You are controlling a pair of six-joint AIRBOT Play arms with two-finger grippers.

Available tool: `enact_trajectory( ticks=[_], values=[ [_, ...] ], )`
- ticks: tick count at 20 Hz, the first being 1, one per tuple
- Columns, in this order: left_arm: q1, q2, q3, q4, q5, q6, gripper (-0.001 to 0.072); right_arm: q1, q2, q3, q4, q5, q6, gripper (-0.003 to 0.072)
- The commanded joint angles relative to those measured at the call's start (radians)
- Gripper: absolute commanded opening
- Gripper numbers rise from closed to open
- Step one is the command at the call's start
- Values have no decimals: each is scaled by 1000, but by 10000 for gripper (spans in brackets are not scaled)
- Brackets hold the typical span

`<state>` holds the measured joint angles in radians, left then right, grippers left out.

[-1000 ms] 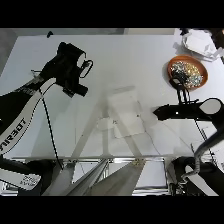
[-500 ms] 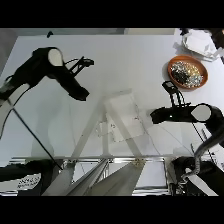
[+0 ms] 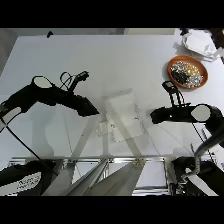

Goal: Fold the box and place the chain.

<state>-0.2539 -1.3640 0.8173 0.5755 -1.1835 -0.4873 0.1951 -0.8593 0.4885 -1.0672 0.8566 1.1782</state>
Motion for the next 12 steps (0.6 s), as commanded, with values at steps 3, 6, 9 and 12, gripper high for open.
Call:
enact_trajectory(
  ticks=[3, 6, 9, 12],
  values=[
    [-87, -35, -32, -74, 233, 88, 438, 1, 1, 0, -2, 29, -1, 23],
    [-117, -58, -32, -116, 271, 129, 438, 1, 1, 0, -2, 29, -1, 23],
    [-124, -82, -32, -185, 282, 152, 438, 1, 1, 0, -2, 29, -1, 23],
    [-124, -108, -32, -202, 287, 158, 438, 1, 1, 0, -2, 29, -1, 23]
  ],
)
